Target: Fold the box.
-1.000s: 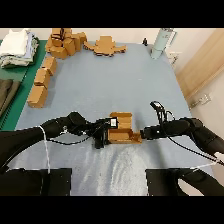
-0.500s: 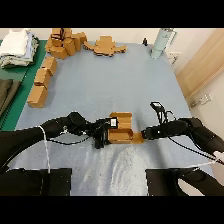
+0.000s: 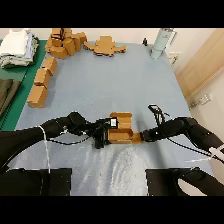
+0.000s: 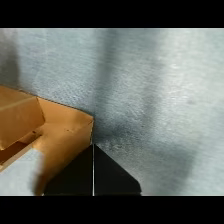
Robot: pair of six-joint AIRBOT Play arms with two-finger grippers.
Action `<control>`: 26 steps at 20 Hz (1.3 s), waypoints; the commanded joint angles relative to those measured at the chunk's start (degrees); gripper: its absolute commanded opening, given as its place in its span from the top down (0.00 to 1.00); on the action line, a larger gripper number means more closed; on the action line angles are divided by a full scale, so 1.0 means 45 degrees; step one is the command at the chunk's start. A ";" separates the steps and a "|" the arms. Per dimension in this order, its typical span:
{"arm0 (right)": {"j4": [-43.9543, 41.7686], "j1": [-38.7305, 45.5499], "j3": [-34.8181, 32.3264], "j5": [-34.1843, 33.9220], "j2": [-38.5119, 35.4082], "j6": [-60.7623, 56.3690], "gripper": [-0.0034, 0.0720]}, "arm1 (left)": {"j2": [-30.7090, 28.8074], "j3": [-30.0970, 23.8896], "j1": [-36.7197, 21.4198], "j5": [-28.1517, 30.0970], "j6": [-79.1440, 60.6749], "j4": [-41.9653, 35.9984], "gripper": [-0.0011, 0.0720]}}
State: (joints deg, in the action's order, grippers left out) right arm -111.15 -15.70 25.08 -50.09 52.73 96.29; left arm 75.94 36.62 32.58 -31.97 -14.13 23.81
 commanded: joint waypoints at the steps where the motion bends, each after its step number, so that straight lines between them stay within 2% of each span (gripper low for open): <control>1: -0.1015 -0.0005 0.0019 -0.0214 -0.0097 0.0607 0.95 | 0.0005 -0.0005 -0.0010 0.0005 0.0005 0.0000 0.58; 10: -0.1627 0.0000 0.0019 -0.0879 -0.1564 0.0602 0.93 | 0.0005 -0.0005 -0.0010 0.0005 0.0000 0.0000 0.58; 12: -0.1977 -0.0005 0.0083 -0.0899 -0.1569 0.0602 0.58 | 0.0005 -0.0005 -0.0015 0.0005 0.0000 0.0000 0.58; 13: -0.2137 -0.0005 0.0146 -0.0903 -0.1564 0.0602 0.54 | 0.0005 -0.0005 -0.0010 0.0005 0.0005 0.0000 0.58; 18: -0.2370 -0.0005 0.0680 -0.0903 -0.1559 0.0602 0.54 | 0.0005 -0.0005 -0.0010 0.0005 0.0005 0.0000 0.58; 20: -0.2511 -0.0005 0.0714 -0.0899 -0.1545 0.0602 0.33 | 0.0005 -0.0005 -0.0010 0.0005 0.0005 0.0005 0.58; 21: -0.2613 -0.0015 0.0704 -0.0894 -0.1491 0.0602 0.32 | 0.0005 -0.0005 -0.0010 0.0005 0.0005 0.0000 0.58; 26: -0.2744 -0.0899 0.0709 -0.0447 -0.0384 0.0602 0.32 | 0.0005 -0.0005 -0.0010 0.0005 0.0005 0.0000 0.58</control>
State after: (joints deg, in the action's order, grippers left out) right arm -123.07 -17.80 28.14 -53.45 48.56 99.02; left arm 75.94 36.60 32.58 -31.97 -14.11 23.79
